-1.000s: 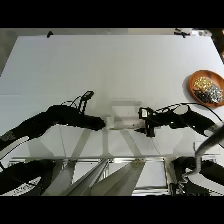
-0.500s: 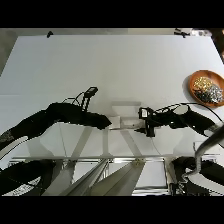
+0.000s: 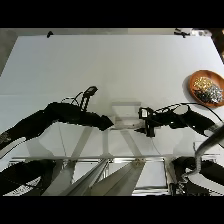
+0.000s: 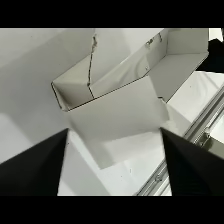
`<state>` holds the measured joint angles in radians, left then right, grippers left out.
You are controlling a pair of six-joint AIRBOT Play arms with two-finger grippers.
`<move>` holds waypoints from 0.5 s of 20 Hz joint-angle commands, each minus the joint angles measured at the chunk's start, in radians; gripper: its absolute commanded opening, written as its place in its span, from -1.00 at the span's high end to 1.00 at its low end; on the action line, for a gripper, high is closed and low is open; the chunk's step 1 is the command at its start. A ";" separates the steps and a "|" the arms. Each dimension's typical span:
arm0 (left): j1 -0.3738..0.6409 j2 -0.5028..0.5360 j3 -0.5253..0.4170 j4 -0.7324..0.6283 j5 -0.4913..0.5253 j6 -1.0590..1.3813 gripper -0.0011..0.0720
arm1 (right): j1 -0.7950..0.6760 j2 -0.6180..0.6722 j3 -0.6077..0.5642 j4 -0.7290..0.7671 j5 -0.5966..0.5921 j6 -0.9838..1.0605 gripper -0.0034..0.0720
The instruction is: Fold the box and place the chain.
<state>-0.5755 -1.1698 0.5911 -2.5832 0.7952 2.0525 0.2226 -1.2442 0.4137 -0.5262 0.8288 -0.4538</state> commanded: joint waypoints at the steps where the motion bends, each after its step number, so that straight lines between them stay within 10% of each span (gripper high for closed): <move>1: -0.003 0.000 0.012 0.074 0.003 -0.079 -0.83 | 0.000 0.000 0.000 0.000 0.000 0.000 -0.19; 10: -0.066 -0.133 0.204 0.297 0.099 -0.339 -0.82 | 0.000 0.000 0.000 0.000 0.000 0.000 -0.19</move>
<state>-0.6125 -1.2594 0.7334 -2.3425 0.8719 1.7893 0.2226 -1.2442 0.4137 -0.5262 0.8288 -0.4538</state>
